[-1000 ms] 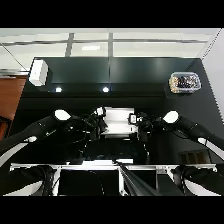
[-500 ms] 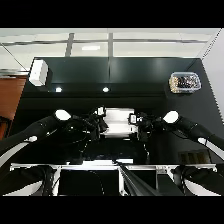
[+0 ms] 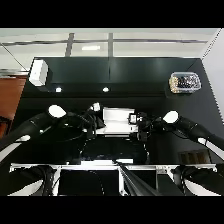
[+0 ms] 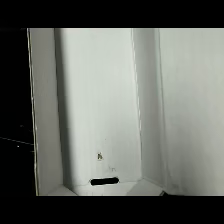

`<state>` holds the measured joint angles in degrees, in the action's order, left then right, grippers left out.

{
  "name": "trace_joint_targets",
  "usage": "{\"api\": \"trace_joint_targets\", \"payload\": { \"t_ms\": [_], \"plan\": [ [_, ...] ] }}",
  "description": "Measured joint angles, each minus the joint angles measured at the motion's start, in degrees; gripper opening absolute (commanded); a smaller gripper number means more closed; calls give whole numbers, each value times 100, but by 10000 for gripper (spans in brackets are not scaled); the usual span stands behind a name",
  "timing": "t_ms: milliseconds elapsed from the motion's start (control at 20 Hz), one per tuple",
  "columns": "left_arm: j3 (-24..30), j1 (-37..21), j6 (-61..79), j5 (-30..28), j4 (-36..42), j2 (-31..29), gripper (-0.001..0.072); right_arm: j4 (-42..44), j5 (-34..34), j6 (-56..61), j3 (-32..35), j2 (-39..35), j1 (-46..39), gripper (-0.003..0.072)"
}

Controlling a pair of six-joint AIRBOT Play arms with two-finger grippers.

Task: Fold the box and place the chain.

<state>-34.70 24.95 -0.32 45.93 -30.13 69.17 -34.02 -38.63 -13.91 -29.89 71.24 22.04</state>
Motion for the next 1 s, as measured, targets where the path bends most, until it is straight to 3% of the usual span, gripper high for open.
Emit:
{"api": "trace_joint_targets", "payload": {
  "t_ms": [300, 550, 750, 1000],
  "plan": [
    [-59, -1543, -3370, 413, -1521, -732, 28, -2, 22, 0, 0, 0, 0, 303],
    [127, -2629, -6238, 1093, -1996, -625, 29, -7, 26, 0, 0, 0, 0, 303],
    [293, -2677, -6848, 1508, -1738, -92, 29, -7, 28, 2, -2, 0, 0, 303],
    [365, -1906, -6454, 1462, -584, 695, 29, -7, 28, 2, 0, 0, 0, 303]
  ]
}}
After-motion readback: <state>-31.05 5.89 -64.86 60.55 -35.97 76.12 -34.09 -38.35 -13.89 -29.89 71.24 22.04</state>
